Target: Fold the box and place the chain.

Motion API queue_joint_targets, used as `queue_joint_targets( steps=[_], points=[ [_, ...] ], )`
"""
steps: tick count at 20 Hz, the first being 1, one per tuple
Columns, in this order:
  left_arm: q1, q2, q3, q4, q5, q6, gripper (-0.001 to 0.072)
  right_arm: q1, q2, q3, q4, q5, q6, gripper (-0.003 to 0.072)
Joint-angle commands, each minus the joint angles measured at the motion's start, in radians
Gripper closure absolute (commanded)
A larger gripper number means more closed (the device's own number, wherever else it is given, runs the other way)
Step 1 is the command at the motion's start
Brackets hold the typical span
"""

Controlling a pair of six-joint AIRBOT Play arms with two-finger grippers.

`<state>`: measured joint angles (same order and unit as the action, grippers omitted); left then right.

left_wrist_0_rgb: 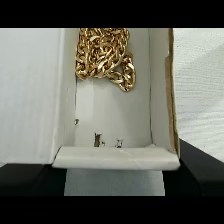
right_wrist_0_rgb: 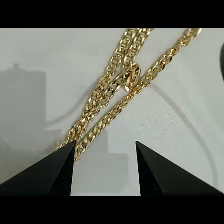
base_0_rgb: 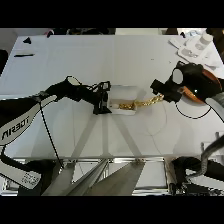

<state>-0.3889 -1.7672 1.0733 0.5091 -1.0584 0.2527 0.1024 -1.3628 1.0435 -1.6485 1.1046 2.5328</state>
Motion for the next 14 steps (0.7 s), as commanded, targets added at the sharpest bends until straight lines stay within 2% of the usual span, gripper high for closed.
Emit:
queue_joint_targets(
  steps=[1, 3, 7, 10, 14],
  points=[
    [0.001, 0.000, 0.000, 0.000, 0.000, 0.000, 0.0479, 0.032, -0.065, -0.003, -0.068, 0.005, 0.322, 0.0268],
    [0.001, 0.000, 0.000, 0.000, 0.000, 0.000, 0.0479, 0.048, -0.088, -0.003, -0.112, -0.021, 0.401, 0.0270],
    [0.001, 0.000, 0.000, 0.000, 0.000, 0.000, 0.0479, 0.045, -0.142, -0.003, -0.127, -0.061, 0.412, 0.0270],
    [0.001, 0.000, 0.000, 0.000, 0.000, 0.000, 0.0479, 0.045, -0.185, -0.003, -0.106, -0.143, 0.429, 0.0275],
    [0.001, 0.000, 0.000, 0.000, 0.000, 0.000, 0.0479, 0.045, -0.223, -0.003, -0.057, -0.137, 0.425, 0.0291]
  ],
)
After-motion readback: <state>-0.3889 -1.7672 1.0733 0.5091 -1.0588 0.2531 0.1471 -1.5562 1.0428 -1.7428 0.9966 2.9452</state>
